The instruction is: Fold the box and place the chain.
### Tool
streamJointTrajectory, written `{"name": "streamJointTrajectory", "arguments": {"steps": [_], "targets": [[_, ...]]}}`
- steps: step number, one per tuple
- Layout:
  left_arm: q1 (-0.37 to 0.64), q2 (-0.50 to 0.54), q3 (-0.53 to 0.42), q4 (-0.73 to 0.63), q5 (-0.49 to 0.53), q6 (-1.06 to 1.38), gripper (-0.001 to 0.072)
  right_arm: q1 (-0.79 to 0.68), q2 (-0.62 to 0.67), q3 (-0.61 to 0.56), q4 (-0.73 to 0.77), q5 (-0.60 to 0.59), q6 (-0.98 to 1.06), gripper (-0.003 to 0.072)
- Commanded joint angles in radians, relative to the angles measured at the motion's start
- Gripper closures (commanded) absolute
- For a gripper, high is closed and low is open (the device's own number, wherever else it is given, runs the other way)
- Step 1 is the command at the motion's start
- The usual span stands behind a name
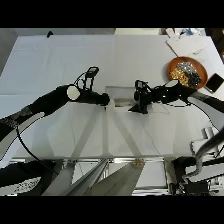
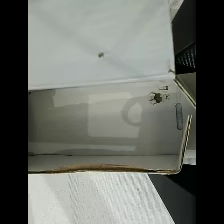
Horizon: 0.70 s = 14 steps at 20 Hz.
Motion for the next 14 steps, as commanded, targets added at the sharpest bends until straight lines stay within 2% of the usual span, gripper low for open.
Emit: {"name": "streamJointTrajectory", "arguments": {"steps": [1, 6, 8, 11, 14], "targets": [[-0.01, 0.0, 0.027, 0.006, -0.036, -0.032, 0.0256, 0.0, 0.0, 0.0, 0.0, 0.0, 0.002, 0.0275], [-0.033, -0.007, 0.027, 0.031, -0.088, -0.041, 0.0256, 0.0, 0.0, 0.0, 0.0, 0.0, 0.002, 0.0275], [-0.04, -0.017, 0.027, 0.08, -0.098, -0.056, 0.0256, 0.0, 0.0, 0.0, 0.0, 0.0, 0.002, 0.0275], [-0.046, -0.025, 0.028, 0.154, -0.099, -0.109, 0.0256, 0.0, 0.0, 0.0, 0.0, 0.001, 0.002, 0.0275], [-0.045, -0.026, 0.03, 0.157, -0.068, -0.131, 0.0257, 0.0, 0.0, 0.0, 0.0, 0.0, 0.002, 0.0275]]}}
